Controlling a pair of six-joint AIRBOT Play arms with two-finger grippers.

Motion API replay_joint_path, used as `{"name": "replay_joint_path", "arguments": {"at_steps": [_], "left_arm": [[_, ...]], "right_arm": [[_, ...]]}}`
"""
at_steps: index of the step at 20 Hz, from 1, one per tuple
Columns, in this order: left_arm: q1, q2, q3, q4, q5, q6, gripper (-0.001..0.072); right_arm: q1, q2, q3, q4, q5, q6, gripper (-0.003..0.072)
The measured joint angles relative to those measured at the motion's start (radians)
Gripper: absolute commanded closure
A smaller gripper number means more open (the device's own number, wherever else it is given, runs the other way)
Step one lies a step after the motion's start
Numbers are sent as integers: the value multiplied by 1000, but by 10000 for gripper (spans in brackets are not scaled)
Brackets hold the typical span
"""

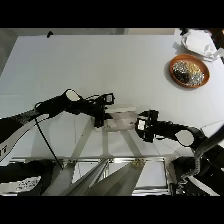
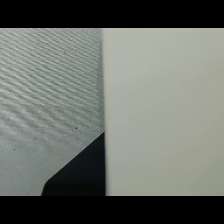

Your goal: Fold the box and place the chain.

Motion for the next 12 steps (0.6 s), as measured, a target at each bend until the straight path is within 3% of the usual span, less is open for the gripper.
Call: {"name": "replay_joint_path", "arguments": {"at_steps": [12], "left_arm": [[0, 0, 0, 0, 0, 0, 698]], "right_arm": [[8, 10, 0, -11, -6, 23, 13]]}}
